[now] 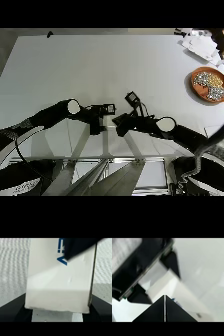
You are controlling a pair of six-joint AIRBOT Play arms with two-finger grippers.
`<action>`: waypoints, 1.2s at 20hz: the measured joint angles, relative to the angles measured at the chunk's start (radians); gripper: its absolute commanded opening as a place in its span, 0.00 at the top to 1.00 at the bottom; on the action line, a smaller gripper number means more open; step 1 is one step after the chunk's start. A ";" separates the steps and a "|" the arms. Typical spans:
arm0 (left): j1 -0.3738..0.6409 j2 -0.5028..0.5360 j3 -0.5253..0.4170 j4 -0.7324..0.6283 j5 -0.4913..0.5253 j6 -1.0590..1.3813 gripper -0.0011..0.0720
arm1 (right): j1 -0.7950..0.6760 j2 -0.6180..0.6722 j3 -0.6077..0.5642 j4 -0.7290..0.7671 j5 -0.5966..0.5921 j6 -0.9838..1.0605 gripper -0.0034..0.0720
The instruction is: Fold the box and place the chain.
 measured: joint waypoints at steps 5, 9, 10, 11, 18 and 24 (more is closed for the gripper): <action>0.000 0.000 0.000 0.003 0.000 0.003 0.42 | -0.141 0.073 -0.010 -0.187 0.207 0.057 0.94; 0.000 0.000 0.000 0.003 0.000 0.003 0.42 | -0.198 0.087 -0.070 -0.304 0.310 0.076 0.95; 0.000 0.000 0.000 0.003 0.000 0.003 0.42 | -0.204 0.088 -0.084 -0.317 0.315 0.073 0.95; 0.000 0.000 0.000 0.003 0.000 0.003 0.42 | -0.209 0.089 -0.095 -0.327 0.317 0.070 0.95; 0.000 0.000 0.000 0.004 0.000 0.003 0.42 | -0.220 0.091 -0.122 -0.259 0.299 -0.022 0.95; 0.000 0.000 0.000 0.004 0.000 0.003 0.42 | -0.221 0.146 -0.124 -0.218 0.307 -0.075 0.95</action>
